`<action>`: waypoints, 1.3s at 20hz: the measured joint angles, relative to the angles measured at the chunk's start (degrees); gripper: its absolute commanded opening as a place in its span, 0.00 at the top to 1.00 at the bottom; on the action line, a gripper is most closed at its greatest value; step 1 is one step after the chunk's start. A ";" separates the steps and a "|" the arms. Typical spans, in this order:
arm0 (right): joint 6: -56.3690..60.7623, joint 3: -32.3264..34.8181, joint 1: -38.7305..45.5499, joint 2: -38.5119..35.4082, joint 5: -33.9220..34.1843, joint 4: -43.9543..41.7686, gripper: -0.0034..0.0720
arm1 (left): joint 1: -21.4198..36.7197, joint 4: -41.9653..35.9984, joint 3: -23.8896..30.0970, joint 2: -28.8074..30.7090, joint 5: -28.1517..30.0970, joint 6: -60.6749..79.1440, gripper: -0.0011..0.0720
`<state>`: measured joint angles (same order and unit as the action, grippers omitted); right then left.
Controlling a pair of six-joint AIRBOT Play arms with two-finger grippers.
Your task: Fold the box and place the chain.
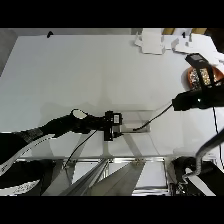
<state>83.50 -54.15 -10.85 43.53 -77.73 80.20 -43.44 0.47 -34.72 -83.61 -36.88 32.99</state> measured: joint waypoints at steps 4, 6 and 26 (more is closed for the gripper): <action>-1.46 0.00 -3.50 -6.51 -1.84 -10.05 0.93 | 0.00 0.00 0.00 0.00 0.00 0.00 0.70; -1.97 0.00 -5.31 -7.87 -1.86 -14.73 0.93 | 0.00 0.00 0.00 0.00 0.00 0.00 0.70; -6.93 14.53 -14.01 2.16 15.72 -21.94 0.69 | 0.00 0.00 0.00 0.00 0.00 0.00 0.70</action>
